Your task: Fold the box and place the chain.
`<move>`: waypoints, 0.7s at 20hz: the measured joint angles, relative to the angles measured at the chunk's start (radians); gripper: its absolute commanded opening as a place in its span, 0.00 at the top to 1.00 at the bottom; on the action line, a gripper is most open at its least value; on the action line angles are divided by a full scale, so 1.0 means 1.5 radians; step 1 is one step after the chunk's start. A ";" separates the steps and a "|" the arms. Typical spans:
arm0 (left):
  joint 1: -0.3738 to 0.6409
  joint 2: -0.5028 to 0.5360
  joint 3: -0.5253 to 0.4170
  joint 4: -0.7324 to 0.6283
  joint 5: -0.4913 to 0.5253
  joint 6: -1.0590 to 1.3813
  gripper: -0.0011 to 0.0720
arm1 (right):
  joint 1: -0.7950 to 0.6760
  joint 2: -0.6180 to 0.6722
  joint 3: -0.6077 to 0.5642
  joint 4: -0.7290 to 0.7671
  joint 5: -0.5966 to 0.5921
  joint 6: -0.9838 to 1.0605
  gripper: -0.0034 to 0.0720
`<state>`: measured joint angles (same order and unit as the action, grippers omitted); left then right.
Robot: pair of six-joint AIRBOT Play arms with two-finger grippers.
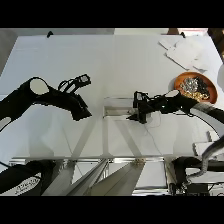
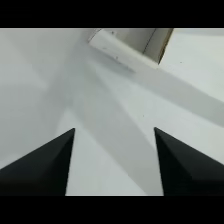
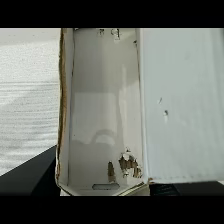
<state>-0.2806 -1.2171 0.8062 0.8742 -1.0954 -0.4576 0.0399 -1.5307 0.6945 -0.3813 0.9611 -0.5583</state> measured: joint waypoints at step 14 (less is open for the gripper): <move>0.027 -0.193 -0.017 -0.254 0.036 0.625 0.03 | 0.000 0.000 0.000 0.000 0.000 0.000 0.37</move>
<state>-0.2401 -1.5059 0.7815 0.4931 -1.0412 0.4793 0.0399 -1.5307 0.6945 -0.3813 0.9611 -0.5583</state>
